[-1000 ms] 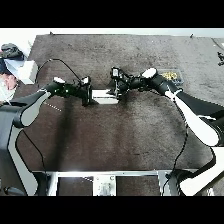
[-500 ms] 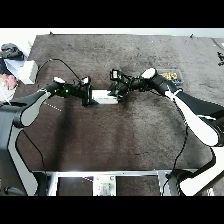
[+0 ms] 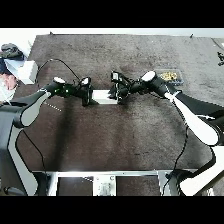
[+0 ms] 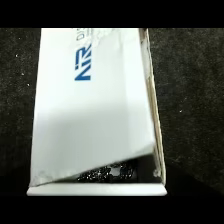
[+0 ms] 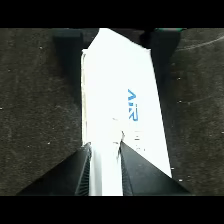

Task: Fold the box and place the chain.

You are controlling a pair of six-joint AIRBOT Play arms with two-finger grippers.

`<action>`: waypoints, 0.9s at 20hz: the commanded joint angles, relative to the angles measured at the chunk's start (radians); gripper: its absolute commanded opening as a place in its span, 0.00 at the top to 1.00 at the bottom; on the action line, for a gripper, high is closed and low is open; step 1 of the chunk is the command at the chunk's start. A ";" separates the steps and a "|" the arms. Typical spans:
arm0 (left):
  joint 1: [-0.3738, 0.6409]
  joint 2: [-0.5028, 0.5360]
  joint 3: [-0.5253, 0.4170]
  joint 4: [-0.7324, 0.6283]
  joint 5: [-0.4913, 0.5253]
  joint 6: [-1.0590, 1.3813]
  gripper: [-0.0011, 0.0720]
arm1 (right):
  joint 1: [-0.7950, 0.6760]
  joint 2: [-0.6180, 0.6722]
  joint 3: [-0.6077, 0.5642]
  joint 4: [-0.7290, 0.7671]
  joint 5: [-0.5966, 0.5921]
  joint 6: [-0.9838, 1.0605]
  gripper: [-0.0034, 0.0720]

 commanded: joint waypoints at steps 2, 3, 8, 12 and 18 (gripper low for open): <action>0.000 0.000 0.000 -0.002 0.002 -0.006 0.41 | -0.001 -0.001 -0.012 -0.011 0.028 0.007 0.69; 0.000 -0.001 0.000 -0.002 0.002 -0.006 0.41 | -0.002 -0.001 -0.011 -0.011 0.027 0.007 0.69; 0.000 0.000 0.000 -0.002 0.002 -0.006 0.41 | -0.002 0.032 -0.009 0.082 -0.026 -0.018 0.69; 0.000 0.000 0.000 -0.002 0.002 -0.006 0.41 | 0.001 0.043 -0.003 0.125 -0.053 -0.073 0.69; 0.000 -0.001 0.000 -0.002 0.002 -0.006 0.41 | 0.016 0.043 -0.003 0.100 -0.098 -0.076 0.69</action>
